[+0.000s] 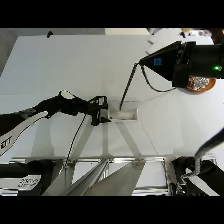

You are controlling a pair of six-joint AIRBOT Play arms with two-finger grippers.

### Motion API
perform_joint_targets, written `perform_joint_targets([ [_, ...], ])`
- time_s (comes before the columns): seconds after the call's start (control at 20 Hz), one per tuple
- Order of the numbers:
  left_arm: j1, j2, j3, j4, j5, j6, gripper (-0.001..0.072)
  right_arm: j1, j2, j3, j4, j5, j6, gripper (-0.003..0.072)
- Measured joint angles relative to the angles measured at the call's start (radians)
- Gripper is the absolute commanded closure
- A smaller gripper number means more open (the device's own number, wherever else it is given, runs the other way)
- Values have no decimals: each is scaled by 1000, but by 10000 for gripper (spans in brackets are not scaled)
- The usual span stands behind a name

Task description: Fold the box and place the chain.

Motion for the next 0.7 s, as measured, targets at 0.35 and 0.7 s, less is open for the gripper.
perform_joint_targets([
  [0.35,0,0,0,0,0,0,641,0,-39,-43,-23,122,-25,669],
  [0.7,0,0,0,0,0,0,641,0,-57,-183,-53,171,-65,670],
])
